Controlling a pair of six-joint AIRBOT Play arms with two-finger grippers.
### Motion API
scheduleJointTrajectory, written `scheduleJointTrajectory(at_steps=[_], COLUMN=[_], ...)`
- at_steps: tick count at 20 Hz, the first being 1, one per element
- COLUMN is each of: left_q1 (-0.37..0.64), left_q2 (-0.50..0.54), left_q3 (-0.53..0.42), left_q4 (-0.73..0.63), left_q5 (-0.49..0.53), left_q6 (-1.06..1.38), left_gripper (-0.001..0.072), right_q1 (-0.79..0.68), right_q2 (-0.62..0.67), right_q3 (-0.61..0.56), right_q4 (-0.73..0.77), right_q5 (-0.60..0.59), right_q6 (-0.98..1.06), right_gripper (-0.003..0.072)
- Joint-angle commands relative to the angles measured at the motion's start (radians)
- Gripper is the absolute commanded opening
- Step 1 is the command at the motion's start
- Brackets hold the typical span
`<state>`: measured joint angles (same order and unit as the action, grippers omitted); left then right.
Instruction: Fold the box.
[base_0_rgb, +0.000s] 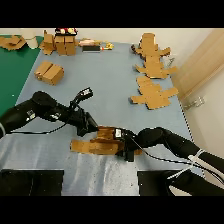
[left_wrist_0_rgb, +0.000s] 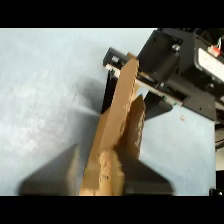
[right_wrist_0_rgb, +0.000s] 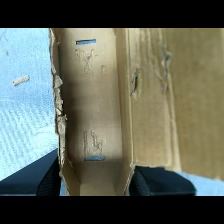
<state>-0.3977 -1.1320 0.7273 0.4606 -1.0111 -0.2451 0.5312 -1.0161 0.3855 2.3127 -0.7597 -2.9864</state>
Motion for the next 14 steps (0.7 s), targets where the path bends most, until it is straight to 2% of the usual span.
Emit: scheduleJointTrajectory(at_steps=[1,3,5,9,11,14], left_q1=[0.016,0.011,-0.031,-0.147,-0.165,-0.142], left_q2=[0.130,0.144,0.138,0.035,-0.031,-0.138], left_q3=[0.003,0.003,-0.004,-0.004,-0.003,-0.003], left_q4=[0.254,0.240,0.195,0.014,-0.062,-0.155], left_q5=[-0.072,-0.128,-0.135,0.059,0.177,0.205], left_q6=[-0.338,-0.601,-0.650,-0.686,-0.675,-0.636], left_gripper=[0.0013,0.0013,0.0013,0.0013,0.0012,0.0012], right_q1=[0.000,0.000,0.000,0.000,0.000,0.000], right_q2=[-0.001,-0.001,-0.001,-0.001,-0.001,0.000], right_q3=[0.001,0.001,0.002,0.002,0.002,0.002], right_q4=[-0.001,-0.001,-0.001,-0.001,-0.001,-0.001], right_q5=[-0.001,0.000,0.000,-0.001,-0.001,-0.009], right_q6=[0.000,0.000,0.000,0.000,0.000,0.000], right_gripper=[0.0438,0.0438,0.0439,0.0439,0.0438,0.0439])
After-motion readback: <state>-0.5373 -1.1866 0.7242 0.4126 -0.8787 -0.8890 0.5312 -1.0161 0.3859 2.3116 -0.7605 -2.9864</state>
